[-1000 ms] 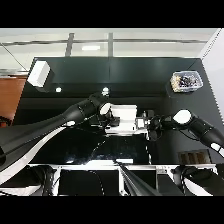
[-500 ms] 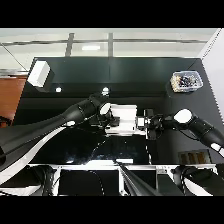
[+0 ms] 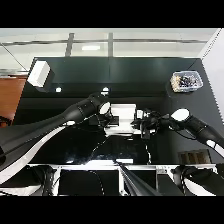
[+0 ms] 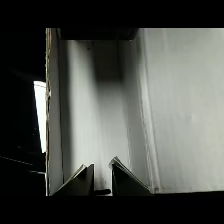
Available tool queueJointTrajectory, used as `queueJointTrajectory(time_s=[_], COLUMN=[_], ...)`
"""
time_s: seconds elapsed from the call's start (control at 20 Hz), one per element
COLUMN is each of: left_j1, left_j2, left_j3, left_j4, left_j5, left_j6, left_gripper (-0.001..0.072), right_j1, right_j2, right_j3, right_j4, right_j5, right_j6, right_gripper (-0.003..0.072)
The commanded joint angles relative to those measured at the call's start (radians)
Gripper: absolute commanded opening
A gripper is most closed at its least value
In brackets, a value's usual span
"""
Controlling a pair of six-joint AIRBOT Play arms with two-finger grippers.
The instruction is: Fold the box and place the chain.
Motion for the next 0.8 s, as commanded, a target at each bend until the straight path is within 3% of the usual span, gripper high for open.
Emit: queueJointTrajectory(time_s=[0.0,0.2,0.3,0.4,0.55,0.6,0.65,0.75], left_j1=[0.001,0.001,0.001,0.001,0.001,0.001,0.001,0.001], left_j2=[0.0,0.0,0.0,0.0,0.0,0.0,0.0,0.0], left_j3=[0.001,0.001,0.001,0.001,0.001,0.001,0.001,0.001], left_j4=[-0.001,-0.001,-0.001,-0.001,-0.001,-0.001,-0.001,-0.001], left_j5=[0.002,0.002,0.001,0.001,0.002,0.002,0.002,0.001], left_j6=[0.001,0.001,0.001,0.001,0.001,0.001,0.001,0.001], left_gripper=[0.0023,0.0023,0.0023,0.0023,0.0023,0.0023,0.0023,0.0023], right_j1=[0.007,0.007,0.007,0.006,0.006,0.006,0.003,-0.022], right_j2=[-0.028,-0.03,-0.03,-0.03,-0.029,-0.028,-0.02,0.016], right_j3=[0.0,0.0,0.0,0.0,0.0,0.0,0.003,0.023], right_j4=[0.058,0.056,0.053,0.05,0.047,0.034,0.011,-0.053], right_j5=[-0.018,-0.019,-0.019,-0.02,-0.011,-0.003,0.0,0.005], right_j6=[0.017,0.053,0.068,0.088,0.114,0.144,0.178,0.421], right_gripper=[0.0126,0.0128,0.0424,0.0301,0.0301,0.0191,0.0022,0.0016])
